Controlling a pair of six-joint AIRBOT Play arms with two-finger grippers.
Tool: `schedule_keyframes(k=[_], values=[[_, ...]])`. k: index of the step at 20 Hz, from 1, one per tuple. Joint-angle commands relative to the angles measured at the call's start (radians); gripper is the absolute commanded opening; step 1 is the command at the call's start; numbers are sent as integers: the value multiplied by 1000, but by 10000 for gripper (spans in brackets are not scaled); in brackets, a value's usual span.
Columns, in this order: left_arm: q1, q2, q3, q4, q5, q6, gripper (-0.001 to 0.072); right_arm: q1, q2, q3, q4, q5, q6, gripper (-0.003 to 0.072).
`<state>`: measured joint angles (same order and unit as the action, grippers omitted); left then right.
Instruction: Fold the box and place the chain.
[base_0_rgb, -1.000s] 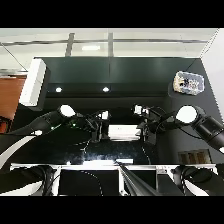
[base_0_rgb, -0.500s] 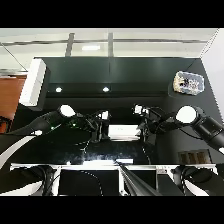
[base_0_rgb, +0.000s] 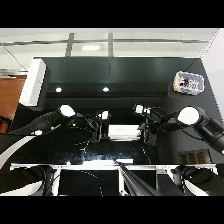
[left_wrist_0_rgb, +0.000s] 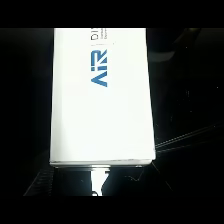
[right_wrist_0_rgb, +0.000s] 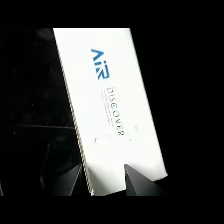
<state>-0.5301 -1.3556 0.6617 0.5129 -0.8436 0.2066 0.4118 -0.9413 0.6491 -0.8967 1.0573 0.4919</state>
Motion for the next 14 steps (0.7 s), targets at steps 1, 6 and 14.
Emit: schedule_keyframes(k=[1, 6, 14], values=[[0, 0, -1, 1, -2, 2, 408, -1, 63, 27, -2, 21, 146, 331], [0, 0, -1, 1, -2, 2, 408, 0, 96, -17, 38, 16, 636, 10], [0, 0, -1, 1, -2, 2, 408, -1, -31, -141, 503, -131, 645, 10]])
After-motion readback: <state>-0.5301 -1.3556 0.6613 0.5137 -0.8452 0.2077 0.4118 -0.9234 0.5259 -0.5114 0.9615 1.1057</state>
